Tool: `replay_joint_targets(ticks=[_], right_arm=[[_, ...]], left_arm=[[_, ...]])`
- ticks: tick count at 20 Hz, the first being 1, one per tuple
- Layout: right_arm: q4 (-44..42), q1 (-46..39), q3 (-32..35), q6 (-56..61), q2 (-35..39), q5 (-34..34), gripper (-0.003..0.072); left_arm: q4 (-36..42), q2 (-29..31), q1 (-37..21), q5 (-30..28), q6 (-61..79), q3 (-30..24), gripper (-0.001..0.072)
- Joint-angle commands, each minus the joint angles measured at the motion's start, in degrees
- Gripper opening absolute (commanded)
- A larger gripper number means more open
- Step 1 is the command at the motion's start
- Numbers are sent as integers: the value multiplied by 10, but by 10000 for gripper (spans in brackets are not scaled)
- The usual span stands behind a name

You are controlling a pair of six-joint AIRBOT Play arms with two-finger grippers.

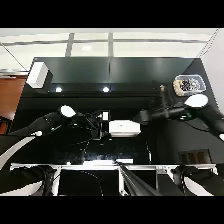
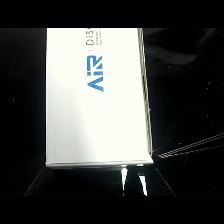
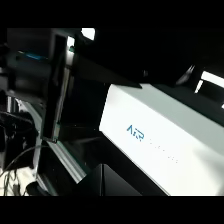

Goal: Fold the box and place the chain.

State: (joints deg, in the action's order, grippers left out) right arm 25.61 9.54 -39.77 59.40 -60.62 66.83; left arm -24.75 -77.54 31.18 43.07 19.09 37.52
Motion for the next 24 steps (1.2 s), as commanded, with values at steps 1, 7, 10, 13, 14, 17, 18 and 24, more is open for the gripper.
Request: replay_joint_targets(ticks=[1, 7, 10, 13, 14, 17, 18, 24], right_arm=[[32, -90, -5, 9, 64, 22, 6], [144, -199, -5, 52, 81, 12, 7], [171, -201, -5, 65, 81, 14, 6], [171, -201, -5, 75, 81, 17, 7], [171, -201, -5, 75, 81, 17, 7], [171, -201, -5, 75, 81, 10, 7], [171, -201, -5, 75, 81, 9, 6], [171, -201, -5, 75, 81, 9, 7]], left_arm=[[1, 0, 0, 0, -1, 0, 397], [1, 0, 0, 0, -1, 0, 398], [2, 0, 0, -2, -1, 0, 397], [17, 0, 0, -17, -2, 0, 397], [17, 0, 0, -17, -2, 0, 397], [17, 0, 0, -17, -2, 0, 397], [17, 0, 0, -17, -2, 0, 397], [17, 0, 0, -17, -2, 0, 398]])
